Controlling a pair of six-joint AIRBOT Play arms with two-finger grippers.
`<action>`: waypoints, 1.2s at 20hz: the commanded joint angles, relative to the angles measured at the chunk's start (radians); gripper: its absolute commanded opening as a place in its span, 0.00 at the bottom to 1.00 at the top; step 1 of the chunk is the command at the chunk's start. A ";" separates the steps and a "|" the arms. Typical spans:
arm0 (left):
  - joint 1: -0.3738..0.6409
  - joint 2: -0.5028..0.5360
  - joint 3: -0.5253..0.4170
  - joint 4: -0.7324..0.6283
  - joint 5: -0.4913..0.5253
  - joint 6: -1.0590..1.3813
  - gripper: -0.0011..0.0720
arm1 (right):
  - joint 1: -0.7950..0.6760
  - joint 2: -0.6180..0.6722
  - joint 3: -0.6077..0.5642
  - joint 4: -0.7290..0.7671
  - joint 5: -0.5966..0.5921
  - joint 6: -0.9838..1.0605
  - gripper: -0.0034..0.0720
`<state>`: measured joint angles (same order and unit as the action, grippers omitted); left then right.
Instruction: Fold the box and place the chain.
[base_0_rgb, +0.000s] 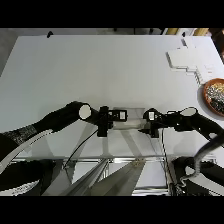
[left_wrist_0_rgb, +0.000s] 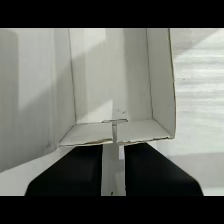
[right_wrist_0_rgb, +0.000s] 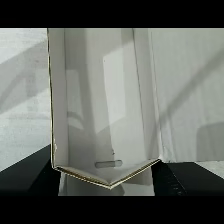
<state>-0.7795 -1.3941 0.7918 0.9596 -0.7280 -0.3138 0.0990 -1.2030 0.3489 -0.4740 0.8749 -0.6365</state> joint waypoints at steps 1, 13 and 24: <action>-0.002 -0.002 0.000 -0.014 0.024 0.000 0.20 | 0.000 0.000 0.001 0.000 0.000 0.000 0.60; -0.072 -0.018 0.000 -0.062 0.095 0.000 0.72 | 0.000 0.000 0.001 0.000 0.000 0.000 0.60; -0.035 0.205 0.000 0.216 -0.093 -0.443 0.03 | 0.000 0.000 0.000 0.000 0.000 0.000 0.60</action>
<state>-0.8261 -1.2648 0.7918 1.0363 -0.7761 -0.5320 0.0986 -1.2030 0.3489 -0.4736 0.8745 -0.6365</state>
